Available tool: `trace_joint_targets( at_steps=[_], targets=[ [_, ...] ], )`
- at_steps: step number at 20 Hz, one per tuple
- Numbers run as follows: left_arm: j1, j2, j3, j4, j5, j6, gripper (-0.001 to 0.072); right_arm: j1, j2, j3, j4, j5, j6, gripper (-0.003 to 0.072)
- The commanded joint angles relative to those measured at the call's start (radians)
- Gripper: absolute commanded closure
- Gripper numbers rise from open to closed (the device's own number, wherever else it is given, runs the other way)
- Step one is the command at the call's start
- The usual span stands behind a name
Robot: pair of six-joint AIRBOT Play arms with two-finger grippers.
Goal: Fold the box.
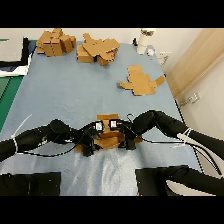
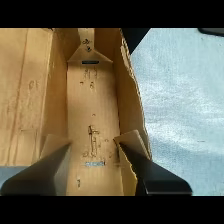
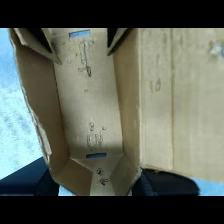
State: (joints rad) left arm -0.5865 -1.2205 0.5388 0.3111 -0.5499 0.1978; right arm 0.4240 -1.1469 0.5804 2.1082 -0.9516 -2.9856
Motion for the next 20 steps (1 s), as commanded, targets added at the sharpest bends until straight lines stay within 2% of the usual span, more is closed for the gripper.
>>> trace_joint_targets(
  at_steps=[1,2,3,4,7,10,13,16,18,20],
  targets=[
    [0.0,0.002,0.0,0.005,-0.001,-0.005,0.036,0.0,-0.001,0.0,0.0,0.0,0.0,0.0151],
    [0.002,0.008,0.0,0.011,-0.003,-0.007,0.0518,0.0,-0.001,0.0,0.0,0.0,0.0,0.0151],
    [0.003,0.018,0.0,0.02,-0.002,-0.009,0.0624,0.0,-0.001,0.0,0.0,0.0,0.0,0.0151],
    [0.01,0.029,0.0,0.04,-0.003,-0.018,0.0698,0.0,-0.001,0.0,0.0,0.0,0.0,0.0151],
    [0.05,0.073,-0.013,0.161,-0.021,-0.155,0.0699,0.0,-0.001,0.0,0.0,0.0,0.0,0.0151],
    [0.112,0.128,-0.024,0.273,-0.102,-0.317,0.0699,0.0,-0.001,0.0,0.0,0.0,0.0,0.0151],
    [0.163,0.232,-0.02,0.389,-0.142,-0.581,0.0699,0.0,-0.001,0.0,0.0,0.0,0.0,0.0151],
    [0.216,0.391,-0.014,0.515,-0.15,-0.956,0.07,0.0,-0.001,0.0,0.0,0.0,0.0,0.0151],
    [0.288,0.491,-0.014,0.661,-0.171,-1.408,0.07,0.0,-0.001,0.0,0.0,0.0,0.0,0.0151],
    [0.38,0.531,-0.014,0.816,-0.294,-1.765,0.07,0.0,-0.001,0.0,0.0,0.0,0.0,0.0151]
  ],
)
